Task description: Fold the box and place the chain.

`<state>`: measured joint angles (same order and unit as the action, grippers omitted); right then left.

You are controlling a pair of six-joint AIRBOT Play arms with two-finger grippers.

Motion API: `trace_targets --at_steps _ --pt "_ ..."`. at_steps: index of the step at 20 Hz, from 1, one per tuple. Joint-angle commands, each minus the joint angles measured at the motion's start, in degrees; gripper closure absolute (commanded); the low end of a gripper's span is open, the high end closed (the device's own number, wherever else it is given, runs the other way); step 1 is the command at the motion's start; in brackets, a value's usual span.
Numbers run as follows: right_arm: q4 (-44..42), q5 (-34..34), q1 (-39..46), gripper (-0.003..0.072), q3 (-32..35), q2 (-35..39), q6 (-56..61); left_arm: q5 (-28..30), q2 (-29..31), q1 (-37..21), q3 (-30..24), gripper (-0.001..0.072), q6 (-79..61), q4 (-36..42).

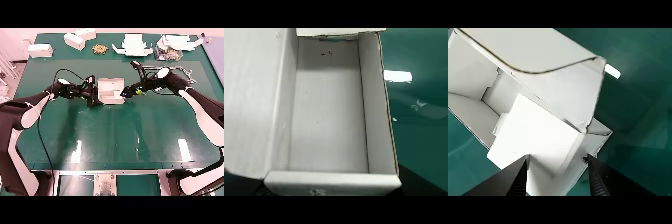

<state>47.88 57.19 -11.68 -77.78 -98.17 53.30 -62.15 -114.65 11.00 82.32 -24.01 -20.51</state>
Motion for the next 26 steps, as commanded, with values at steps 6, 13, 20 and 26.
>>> trace_targets --at_steps 6,13,20,26 --pt "4.6 -3.7 -2.5 0.025 0.0 -0.1 5.3 -0.5 0.0 0.0 0.0 0.0308 0.0 0.0" --pt "12.0 -4.8 -5.2 0.0251 -0.6 -0.1 13.8 -1.1 0.0 0.0 0.0 0.0307 0.0 0.0" --pt "30.6 -2.1 -10.7 0.0251 -6.6 -0.1 29.5 -1.5 0.0 0.0 0.0 0.0308 0.0 0.0" --pt "38.3 2.7 -12.9 0.0253 -8.1 -0.1 37.2 -1.5 0.0 0.0 0.0 0.0308 0.0 0.0"
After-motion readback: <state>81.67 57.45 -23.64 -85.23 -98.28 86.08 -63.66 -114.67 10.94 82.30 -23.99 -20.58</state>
